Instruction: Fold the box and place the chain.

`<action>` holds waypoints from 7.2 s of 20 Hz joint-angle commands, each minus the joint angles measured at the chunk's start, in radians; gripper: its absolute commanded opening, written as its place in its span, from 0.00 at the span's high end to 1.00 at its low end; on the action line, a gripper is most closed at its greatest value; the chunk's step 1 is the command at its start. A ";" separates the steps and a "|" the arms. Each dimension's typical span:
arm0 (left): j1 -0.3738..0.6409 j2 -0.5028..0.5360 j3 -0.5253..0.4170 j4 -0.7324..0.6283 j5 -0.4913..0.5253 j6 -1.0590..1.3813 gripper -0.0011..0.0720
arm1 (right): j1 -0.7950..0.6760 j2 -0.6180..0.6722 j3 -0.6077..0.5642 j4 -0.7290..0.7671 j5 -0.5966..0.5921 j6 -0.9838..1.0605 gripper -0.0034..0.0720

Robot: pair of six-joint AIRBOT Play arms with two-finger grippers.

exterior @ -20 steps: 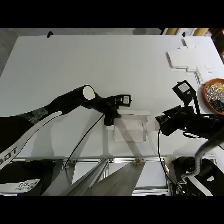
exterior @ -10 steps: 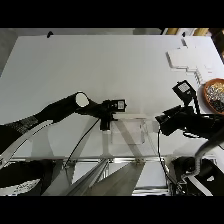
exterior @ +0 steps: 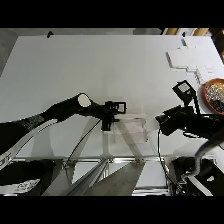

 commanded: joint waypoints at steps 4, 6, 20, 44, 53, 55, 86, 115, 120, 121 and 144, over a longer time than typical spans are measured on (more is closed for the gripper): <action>-0.001 -0.009 -0.001 0.048 -0.008 0.010 0.99 | 0.001 -0.001 0.001 0.000 0.000 0.000 0.41; -0.001 -0.009 0.002 0.088 -0.036 0.009 0.99 | 0.001 -0.001 0.001 0.000 0.000 0.000 0.41; -0.001 -0.035 0.075 0.101 -0.023 -0.087 0.99 | 0.001 -0.001 0.001 0.000 -0.003 0.000 0.41; -0.018 -0.034 0.075 0.122 -0.010 -0.107 0.97 | 0.001 -0.001 0.001 0.000 -0.003 0.000 0.41; -0.018 -0.034 0.075 0.121 -0.014 -0.107 0.97 | 0.001 -0.001 0.001 0.001 0.005 -0.039 0.42; -0.018 -0.034 0.075 0.121 -0.014 -0.107 0.97 | 0.001 -0.001 -0.002 0.011 0.008 -0.119 0.63; -0.018 -0.034 0.075 0.121 -0.014 -0.107 0.97 | 0.360 -0.050 -0.456 0.130 -0.415 -1.021 0.05; -0.018 -0.034 0.075 0.121 -0.014 -0.107 0.97 | -0.269 -0.274 -0.270 0.645 -0.207 -1.554 0.09; -0.018 -0.034 0.075 0.121 -0.014 -0.107 0.97 | -0.269 -0.360 -0.270 0.782 -0.203 -1.765 0.09; -0.018 -0.034 0.075 0.121 -0.014 -0.107 0.97 | -0.273 -0.381 -0.270 0.798 -0.201 -1.798 0.09; -0.018 -0.034 0.075 0.121 -0.014 -0.107 0.97 | -0.323 -0.609 -0.270 0.901 -0.129 -1.959 0.10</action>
